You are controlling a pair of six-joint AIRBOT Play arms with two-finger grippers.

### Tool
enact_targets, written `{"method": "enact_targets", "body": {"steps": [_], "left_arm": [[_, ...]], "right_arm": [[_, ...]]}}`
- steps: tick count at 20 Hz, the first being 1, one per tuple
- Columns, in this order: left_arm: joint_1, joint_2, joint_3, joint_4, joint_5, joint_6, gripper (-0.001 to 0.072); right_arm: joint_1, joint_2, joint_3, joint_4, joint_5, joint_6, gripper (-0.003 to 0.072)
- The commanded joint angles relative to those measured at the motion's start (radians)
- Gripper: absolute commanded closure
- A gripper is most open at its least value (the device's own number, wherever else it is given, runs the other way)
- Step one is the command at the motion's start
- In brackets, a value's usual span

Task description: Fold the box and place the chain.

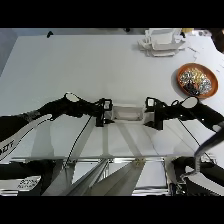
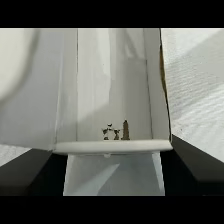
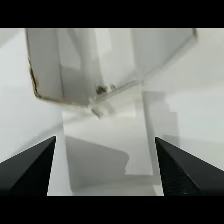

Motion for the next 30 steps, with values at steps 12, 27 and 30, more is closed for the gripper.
{"method": "enact_targets", "body": {"steps": [12, 27, 30], "left_arm": [[0.000, 0.000, 0.000, 0.002, -0.005, 0.004, 0.0572], [0.000, 0.000, 0.000, 0.002, -0.005, 0.004, 0.0572], [0.000, 0.000, 0.000, 0.002, -0.005, 0.004, 0.0572]], "right_arm": [[-0.159, 0.199, 0.000, -0.181, 0.181, 0.135, 0.0213], [-0.159, 0.280, 0.000, 0.257, 0.405, 0.169, 0.0675], [-0.159, 0.280, 0.000, 0.264, 0.407, 0.179, 0.0675]]}}
